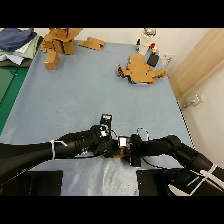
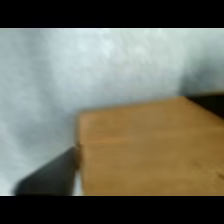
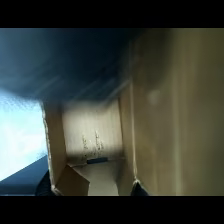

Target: Fold the box.

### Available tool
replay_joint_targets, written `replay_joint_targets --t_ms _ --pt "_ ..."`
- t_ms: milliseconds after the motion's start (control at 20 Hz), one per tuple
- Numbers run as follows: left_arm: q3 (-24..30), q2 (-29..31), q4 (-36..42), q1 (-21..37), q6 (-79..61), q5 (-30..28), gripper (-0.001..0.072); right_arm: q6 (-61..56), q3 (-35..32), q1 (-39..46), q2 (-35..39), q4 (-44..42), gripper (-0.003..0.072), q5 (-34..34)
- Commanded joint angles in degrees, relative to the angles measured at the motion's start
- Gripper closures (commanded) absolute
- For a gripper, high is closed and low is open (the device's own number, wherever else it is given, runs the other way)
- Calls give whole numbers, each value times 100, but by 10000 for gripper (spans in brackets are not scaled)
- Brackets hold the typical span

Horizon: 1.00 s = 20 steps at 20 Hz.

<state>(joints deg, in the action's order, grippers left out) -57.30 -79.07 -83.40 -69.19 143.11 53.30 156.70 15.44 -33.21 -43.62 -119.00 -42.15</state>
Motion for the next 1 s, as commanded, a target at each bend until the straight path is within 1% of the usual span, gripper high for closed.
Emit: replay_joint_targets --t_ms 0,150,350,450,600,850,950 --pt "-2 133 -142 26 -39 188 287 -22 7 -2 2 11 190 -35" --pt "-2 264 -238 35 -37 271 287 -22 7 -2 2 11 191 -35" --pt "-2 354 -369 35 -87 597 287 -22 7 -2 2 11 190 -37" --pt "0 514 -439 35 -142 796 287 -22 7 -2 2 11 190 -35" --pt "-2 817 -608 35 -236 1309 287 -22 7 -2 2 11 190 -37" --pt "0 1266 -796 35 -291 1818 288 -22 7 -2 2 11 191 -37" --pt "0 1390 -793 33 -439 1923 289 -22 7 -2 2 11 190 -37"
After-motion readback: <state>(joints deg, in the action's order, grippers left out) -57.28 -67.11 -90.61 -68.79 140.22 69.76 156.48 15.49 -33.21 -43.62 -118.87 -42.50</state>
